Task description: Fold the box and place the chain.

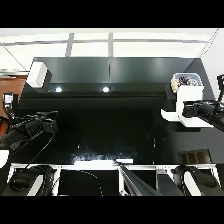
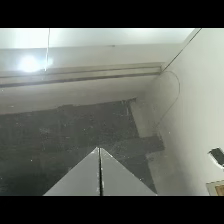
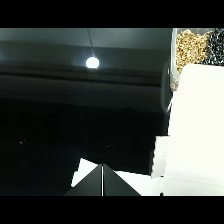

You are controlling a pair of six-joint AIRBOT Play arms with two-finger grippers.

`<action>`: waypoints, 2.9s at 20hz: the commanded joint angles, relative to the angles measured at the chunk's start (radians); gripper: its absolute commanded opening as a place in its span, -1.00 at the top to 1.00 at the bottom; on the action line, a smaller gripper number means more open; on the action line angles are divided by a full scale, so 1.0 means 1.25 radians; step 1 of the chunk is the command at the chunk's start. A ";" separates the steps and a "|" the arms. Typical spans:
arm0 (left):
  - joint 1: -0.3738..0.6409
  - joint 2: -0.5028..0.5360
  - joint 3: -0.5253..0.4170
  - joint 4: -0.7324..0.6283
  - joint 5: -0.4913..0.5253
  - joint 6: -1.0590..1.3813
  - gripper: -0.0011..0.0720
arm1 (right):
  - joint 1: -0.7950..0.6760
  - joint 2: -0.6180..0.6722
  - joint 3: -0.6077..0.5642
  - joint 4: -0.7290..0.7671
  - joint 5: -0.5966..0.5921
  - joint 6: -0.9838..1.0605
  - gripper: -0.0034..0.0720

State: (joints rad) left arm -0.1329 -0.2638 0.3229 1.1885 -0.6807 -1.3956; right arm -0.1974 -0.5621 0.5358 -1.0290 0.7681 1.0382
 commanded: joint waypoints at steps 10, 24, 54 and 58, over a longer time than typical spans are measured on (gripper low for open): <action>0.000 0.001 0.000 0.000 0.000 0.000 0.90 | 0.000 0.001 0.000 0.000 0.000 0.000 0.90; -0.001 -0.010 -0.001 -0.020 0.139 0.000 0.90 | -0.007 -0.014 0.000 0.015 -0.241 0.006 0.89; -0.178 -0.304 0.061 -0.060 0.075 0.144 -0.91 | -0.496 -0.849 0.623 -0.179 0.356 -0.098 -0.39; -0.178 -0.305 0.061 -0.060 0.075 0.144 -0.90 | -0.466 -0.848 0.625 -0.194 0.361 -0.098 0.77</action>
State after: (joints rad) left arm -0.3553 -0.6437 0.3988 1.1137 -0.5869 -1.2148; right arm -0.8032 -1.6184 1.3136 -1.2606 1.2076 0.9375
